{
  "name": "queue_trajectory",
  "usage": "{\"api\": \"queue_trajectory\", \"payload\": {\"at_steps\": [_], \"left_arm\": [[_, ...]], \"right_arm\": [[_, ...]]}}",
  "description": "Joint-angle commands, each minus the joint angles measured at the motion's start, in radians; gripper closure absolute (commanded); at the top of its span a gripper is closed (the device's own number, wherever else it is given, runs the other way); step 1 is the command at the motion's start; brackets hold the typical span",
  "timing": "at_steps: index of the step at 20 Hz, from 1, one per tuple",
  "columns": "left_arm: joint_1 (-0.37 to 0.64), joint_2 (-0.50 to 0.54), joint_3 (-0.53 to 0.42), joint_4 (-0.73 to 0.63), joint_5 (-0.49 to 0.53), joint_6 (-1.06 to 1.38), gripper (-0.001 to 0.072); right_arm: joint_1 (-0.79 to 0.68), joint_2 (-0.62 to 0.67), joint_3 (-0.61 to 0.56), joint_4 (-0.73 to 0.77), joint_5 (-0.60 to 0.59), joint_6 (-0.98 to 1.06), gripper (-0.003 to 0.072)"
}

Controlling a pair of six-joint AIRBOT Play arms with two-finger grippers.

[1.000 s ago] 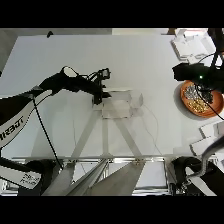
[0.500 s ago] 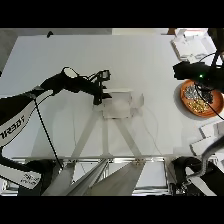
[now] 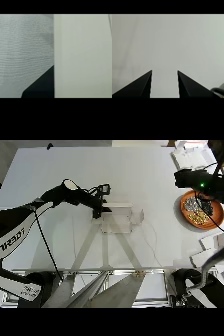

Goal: Fold the box and place the chain.

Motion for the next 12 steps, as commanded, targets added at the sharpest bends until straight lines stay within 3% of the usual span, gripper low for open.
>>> {"api": "queue_trajectory", "payload": {"at_steps": [1, 4, 6, 11, 12], "left_arm": [[0.000, 0.000, 0.000, -0.001, -0.003, 0.000, 0.0695], [0.000, 0.000, 0.000, -0.001, -0.003, 0.000, 0.0695], [0.000, 0.000, 0.000, -0.001, -0.003, 0.000, 0.0695], [0.000, 0.000, 0.000, -0.002, -0.003, 0.000, 0.0695], [0.000, 0.000, 0.000, -0.001, -0.003, 0.000, 0.0695]], "right_arm": [[0.000, 0.001, 0.001, 0.047, -0.011, 0.000, 0.0329], [0.000, 0.002, 0.001, 0.121, 0.040, -0.034, 0.0334], [0.001, 0.002, 0.001, 0.196, 0.124, -0.179, 0.0372], [0.001, 0.002, 0.001, 0.474, 0.507, -0.635, 0.0365], [0.001, 0.002, 0.001, 0.519, 0.575, -0.714, 0.0294]]}}
